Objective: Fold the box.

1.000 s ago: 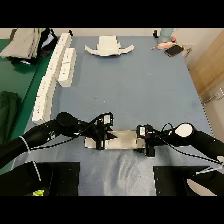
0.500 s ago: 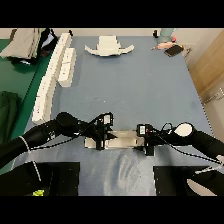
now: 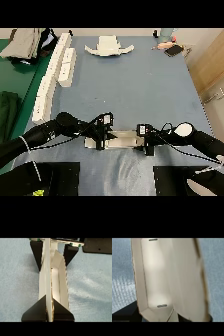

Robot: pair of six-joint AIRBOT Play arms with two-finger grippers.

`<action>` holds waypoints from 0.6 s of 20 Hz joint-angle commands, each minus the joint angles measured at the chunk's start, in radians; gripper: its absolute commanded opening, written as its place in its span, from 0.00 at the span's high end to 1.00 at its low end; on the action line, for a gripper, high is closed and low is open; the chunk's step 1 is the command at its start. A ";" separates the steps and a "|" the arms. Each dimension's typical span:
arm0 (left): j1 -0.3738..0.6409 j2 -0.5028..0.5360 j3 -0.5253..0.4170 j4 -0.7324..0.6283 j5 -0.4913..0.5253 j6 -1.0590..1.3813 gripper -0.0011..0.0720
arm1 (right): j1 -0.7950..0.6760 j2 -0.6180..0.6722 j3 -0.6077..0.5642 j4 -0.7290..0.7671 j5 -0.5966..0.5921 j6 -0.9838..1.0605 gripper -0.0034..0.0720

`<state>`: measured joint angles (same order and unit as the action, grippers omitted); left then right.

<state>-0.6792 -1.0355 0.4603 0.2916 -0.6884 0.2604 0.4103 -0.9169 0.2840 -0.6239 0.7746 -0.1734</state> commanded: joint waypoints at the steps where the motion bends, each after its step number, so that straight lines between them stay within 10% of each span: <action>1: 0.000 0.001 0.000 0.000 0.000 0.000 0.96 | 0.001 -0.005 -0.001 -0.008 0.001 0.000 0.23; 9: 0.000 0.001 0.000 0.000 0.000 0.000 0.96 | 0.001 -0.013 -0.001 -0.009 -0.006 0.000 0.03; 12: 0.000 0.001 0.000 0.000 0.000 0.000 0.96 | 0.001 -0.013 -0.001 -0.013 -0.006 0.001 0.13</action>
<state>-0.6792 -1.0359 0.4603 0.2913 -0.6888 0.2604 0.4110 -0.9287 0.2825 -0.6369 0.7704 -0.1726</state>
